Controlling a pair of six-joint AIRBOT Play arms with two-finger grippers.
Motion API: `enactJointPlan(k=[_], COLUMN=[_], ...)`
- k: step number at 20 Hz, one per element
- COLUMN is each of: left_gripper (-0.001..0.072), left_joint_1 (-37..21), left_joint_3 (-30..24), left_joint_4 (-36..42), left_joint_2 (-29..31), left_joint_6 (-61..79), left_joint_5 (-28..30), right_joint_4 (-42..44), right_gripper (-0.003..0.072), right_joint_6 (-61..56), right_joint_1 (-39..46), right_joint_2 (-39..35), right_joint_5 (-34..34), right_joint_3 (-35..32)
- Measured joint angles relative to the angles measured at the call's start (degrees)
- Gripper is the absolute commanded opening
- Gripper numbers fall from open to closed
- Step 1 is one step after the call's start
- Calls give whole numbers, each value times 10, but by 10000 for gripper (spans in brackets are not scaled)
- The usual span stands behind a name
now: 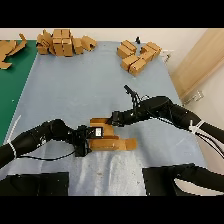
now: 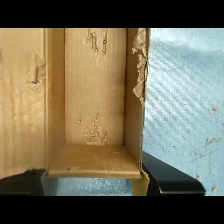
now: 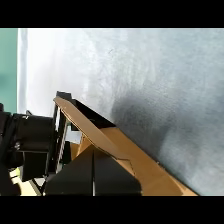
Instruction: Fold the box.
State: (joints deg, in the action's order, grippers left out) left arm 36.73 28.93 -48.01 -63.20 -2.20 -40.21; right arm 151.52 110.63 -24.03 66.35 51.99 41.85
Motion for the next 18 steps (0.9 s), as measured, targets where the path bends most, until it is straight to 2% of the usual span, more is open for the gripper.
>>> enactJointPlan(k=[8, 18], left_gripper=[526, 526], left_joint_1=[4, 4], left_joint_3=[0, 0], left_joint_4=[-4, -5], left_joint_2=[0, 0], left_joint_6=[-4, -15], left_joint_5=[3, 18], right_joint_4=[15, 10], right_gripper=[3, 3], right_joint_6=[33, 40], right_joint_1=[-13, -41], right_joint_2=[84, 98], right_joint_5=[2, -25], right_joint_3=[-4, -34])
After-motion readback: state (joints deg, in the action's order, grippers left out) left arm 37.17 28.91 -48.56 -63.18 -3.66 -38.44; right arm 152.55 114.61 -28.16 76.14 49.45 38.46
